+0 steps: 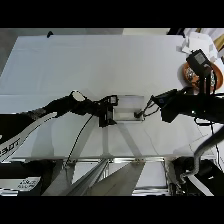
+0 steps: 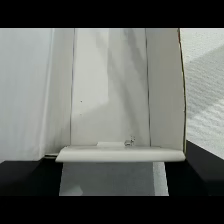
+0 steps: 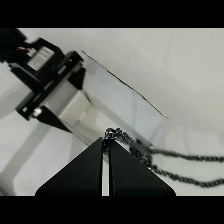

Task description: Fold the box and place the chain.

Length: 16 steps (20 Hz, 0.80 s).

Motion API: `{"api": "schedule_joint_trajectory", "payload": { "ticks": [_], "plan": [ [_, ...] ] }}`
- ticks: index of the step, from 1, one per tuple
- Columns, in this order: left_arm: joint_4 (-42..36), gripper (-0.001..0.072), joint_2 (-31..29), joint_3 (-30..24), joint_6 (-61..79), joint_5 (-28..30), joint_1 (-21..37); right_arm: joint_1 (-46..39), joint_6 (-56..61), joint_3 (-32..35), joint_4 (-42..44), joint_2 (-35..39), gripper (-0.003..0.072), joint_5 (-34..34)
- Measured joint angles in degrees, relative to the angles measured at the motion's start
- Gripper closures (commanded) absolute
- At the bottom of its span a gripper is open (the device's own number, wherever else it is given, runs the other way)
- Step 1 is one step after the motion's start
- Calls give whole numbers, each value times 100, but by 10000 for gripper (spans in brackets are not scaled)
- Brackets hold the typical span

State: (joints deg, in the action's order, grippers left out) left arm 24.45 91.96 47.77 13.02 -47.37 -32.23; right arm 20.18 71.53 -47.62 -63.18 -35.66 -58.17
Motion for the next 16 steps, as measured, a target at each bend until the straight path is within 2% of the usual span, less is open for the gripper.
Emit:
{"api": "schedule_joint_trajectory", "payload": {
  "ticks": [4, 9, 16],
  "plan": [
    [0, 457, 0, 0, 0, 0, 0, 442, -7, 0, 199, -420, 678, 365],
    [0, 457, 0, 0, 0, 0, 0, 1032, -179, 0, 284, -1552, 678, 785],
    [0, 457, 0, 0, 0, 0, 0, 1215, -234, 2, 232, -2708, 678, 1075]
  ]
}}
